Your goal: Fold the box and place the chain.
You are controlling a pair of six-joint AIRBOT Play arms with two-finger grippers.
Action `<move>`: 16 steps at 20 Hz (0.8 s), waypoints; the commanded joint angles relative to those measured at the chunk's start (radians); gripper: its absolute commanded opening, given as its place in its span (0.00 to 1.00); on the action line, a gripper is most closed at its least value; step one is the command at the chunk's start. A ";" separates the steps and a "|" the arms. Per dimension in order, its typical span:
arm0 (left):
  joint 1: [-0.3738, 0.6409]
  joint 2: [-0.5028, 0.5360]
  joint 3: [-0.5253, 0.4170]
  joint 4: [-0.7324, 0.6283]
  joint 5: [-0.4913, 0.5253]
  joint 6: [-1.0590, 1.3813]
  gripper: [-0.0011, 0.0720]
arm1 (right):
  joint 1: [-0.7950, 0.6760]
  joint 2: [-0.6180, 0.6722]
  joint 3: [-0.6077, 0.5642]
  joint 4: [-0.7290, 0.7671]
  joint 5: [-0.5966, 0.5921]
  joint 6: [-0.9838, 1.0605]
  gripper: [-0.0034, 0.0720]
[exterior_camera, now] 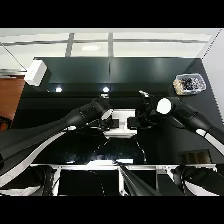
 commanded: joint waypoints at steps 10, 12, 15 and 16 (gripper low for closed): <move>0.001 -0.001 0.000 -0.002 -0.023 0.000 0.06 | 0.139 -0.065 0.077 -0.227 0.050 0.325 0.62; 0.001 -0.001 0.000 -0.002 -0.023 0.000 0.06 | 0.139 -0.065 0.077 -0.216 0.050 0.325 0.62; 0.001 -0.001 0.000 -0.002 -0.023 0.000 0.06 | 0.139 -0.068 0.077 -0.216 0.050 0.325 0.45; 0.001 -0.001 0.000 -0.002 -0.023 0.000 0.06 | 0.139 -0.072 0.077 -0.216 0.050 0.325 0.45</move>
